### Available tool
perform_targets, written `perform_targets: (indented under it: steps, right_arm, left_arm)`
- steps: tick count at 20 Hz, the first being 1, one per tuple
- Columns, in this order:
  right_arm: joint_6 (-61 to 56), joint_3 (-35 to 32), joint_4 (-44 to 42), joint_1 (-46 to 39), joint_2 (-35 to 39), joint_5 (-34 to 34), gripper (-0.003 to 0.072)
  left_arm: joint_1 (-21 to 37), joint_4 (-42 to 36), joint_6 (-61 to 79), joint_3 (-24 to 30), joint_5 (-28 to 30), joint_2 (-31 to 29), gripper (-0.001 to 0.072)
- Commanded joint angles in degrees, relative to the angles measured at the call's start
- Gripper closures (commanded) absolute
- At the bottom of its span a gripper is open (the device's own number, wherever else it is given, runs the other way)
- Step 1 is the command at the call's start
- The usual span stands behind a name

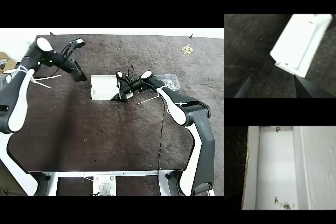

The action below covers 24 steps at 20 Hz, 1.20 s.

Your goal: Fold the box and place the chain.

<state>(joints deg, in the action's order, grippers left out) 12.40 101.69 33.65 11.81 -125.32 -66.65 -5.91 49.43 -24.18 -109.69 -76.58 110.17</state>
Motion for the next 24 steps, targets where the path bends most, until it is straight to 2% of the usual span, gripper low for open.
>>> perform_targets:
  steps: [1,6,7,10,11,15,18,24]
  right_arm:
    - [0.0,0.0,0.0,0.0,0.0,0.0,0.0232]
    - [0.0,0.0,0.0,0.0,0.0,0.0,0.0231]
    - [0.0,0.0,0.0,0.0,0.0,0.0,0.0231]
    - [0.0,0.0,0.0,0.0,0.0,0.0,0.0231]
    - [0.0,0.0,0.0,0.0,0.0,0.0,0.0232]
    - [0.0,0.0,0.0,0.0,0.0,0.0,0.0231]
    - [0.0,0.0,0.0,0.0,0.0,0.0,0.0231]
    - [0.0,0.0,0.0,0.0,0.0,0.0,0.0231]
  left_arm:
    - [4.9,-15.6,16.3,3.6,-4.4,2.3,0.0126]
    - [5.0,-16.6,24.3,3.7,-5.6,8.9,0.0124]
    - [5.0,-15.9,24.9,3.6,-5.4,9.6,0.0094]
    - [5.0,-10.3,25.4,3.7,-5.1,10.4,0.0091]
    - [5.0,-9.8,26.8,3.7,-4.3,10.5,-0.0004]
    - [5.0,-16.7,36.5,3.7,-5.9,12.2,-0.0006]
    - [5.0,-18.5,37.9,3.8,-6.1,14.3,-0.0006]
    - [5.0,-25.0,47.2,10.0,-5.3,14.7,-0.0006]
